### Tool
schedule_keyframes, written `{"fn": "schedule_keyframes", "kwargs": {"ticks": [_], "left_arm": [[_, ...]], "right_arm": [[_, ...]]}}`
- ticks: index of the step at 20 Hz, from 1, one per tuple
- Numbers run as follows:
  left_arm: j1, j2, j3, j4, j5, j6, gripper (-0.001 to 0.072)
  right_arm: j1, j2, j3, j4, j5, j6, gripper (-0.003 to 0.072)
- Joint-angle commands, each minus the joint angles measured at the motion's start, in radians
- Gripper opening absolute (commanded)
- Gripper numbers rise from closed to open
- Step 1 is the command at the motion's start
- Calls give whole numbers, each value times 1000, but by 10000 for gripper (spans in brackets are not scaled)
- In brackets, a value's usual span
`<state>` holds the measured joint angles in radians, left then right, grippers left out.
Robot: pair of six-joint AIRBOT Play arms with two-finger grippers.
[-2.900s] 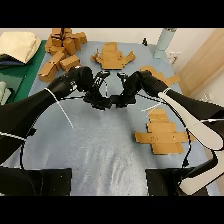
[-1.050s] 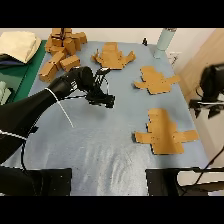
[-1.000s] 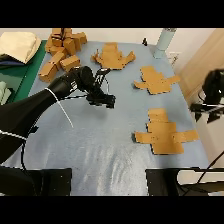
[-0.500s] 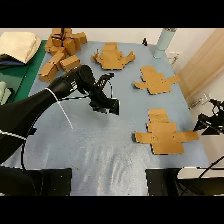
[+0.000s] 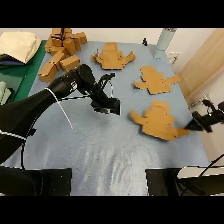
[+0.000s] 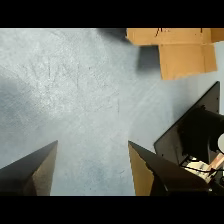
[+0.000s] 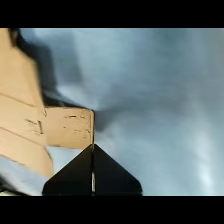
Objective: Fold the box.
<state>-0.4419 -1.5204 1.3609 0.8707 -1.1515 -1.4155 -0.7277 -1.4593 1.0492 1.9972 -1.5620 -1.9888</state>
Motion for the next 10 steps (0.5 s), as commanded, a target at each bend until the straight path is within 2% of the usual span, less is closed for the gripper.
{"fn": "schedule_keyframes", "kwargs": {"ticks": [1,4,8,10], "left_arm": [[3,1,1,-3,14,32,668],[25,2,0,-3,-24,75,669],[109,5,-34,-3,-165,119,668],[167,20,-74,-4,-226,136,668]], "right_arm": [[74,22,-15,257,-27,-31,2],[246,103,-103,274,47,-33,1],[446,284,-316,260,312,44,1],[513,361,-410,235,400,107,2]]}}
